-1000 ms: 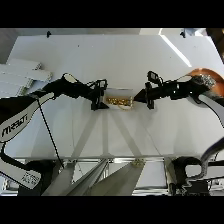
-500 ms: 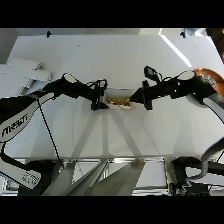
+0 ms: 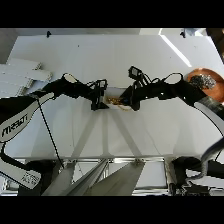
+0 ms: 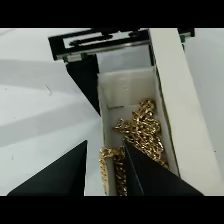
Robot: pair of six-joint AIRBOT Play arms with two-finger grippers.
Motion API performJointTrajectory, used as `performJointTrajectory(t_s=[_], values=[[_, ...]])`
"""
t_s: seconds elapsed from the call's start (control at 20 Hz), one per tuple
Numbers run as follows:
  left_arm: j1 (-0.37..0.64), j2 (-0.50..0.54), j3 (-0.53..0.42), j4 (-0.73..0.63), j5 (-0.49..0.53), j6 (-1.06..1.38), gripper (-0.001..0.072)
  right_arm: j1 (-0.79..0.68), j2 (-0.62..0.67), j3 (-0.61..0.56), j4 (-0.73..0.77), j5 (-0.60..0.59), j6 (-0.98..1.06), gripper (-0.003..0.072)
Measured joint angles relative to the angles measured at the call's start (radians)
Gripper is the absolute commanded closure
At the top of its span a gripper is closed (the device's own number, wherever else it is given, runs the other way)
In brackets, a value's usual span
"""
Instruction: Fold the box and place the chain.
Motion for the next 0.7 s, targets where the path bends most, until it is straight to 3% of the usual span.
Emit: performJointTrajectory(t_s=[0.4, 0.7], values=[[0.0, 0.0, 0.0, 0.0, 0.0, 0.0, 0.0363, 0.078, 0.201, -0.061, -0.393, -0.048, 0.56, 0.0424], [0.0, 0.0, 0.0, 0.0, 0.0, 0.0, 0.0363, 0.085, 0.249, -0.213, -0.498, -0.062, 0.801, 0.0425]])
